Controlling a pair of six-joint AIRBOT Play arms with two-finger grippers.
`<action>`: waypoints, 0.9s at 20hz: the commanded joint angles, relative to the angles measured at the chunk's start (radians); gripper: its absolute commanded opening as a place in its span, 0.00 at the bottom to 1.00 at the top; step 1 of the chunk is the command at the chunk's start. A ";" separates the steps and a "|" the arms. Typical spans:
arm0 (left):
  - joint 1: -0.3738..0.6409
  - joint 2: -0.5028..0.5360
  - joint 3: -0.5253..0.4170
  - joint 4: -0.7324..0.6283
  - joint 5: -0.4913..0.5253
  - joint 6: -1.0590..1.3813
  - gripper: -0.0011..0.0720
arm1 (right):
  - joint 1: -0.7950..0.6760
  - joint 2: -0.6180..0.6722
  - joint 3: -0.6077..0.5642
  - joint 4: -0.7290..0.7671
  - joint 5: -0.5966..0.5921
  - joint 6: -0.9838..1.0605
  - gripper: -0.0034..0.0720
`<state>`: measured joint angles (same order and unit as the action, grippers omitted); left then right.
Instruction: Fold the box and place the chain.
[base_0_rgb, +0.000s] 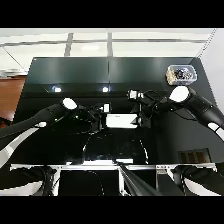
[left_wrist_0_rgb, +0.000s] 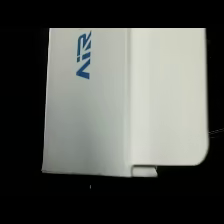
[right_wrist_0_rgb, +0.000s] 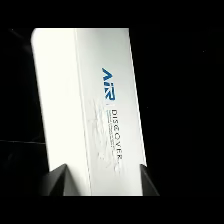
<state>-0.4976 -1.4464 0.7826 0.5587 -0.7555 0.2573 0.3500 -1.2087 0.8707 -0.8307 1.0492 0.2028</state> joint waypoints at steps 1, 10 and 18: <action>-0.001 -0.001 0.001 0.000 0.000 0.001 0.52 | 0.001 -0.016 0.000 0.000 -0.002 0.001 0.68; -0.001 -0.001 0.001 0.000 0.000 0.001 0.52 | 0.001 -0.016 0.000 0.000 0.017 0.001 0.28; -0.001 -0.001 0.001 0.000 0.000 0.001 0.52 | 0.001 -0.016 0.000 -0.001 0.024 0.001 0.28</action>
<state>-0.4976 -1.4464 0.7826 0.5591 -0.7551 0.2588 0.3500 -1.2240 0.8707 -0.8307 1.0660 0.2031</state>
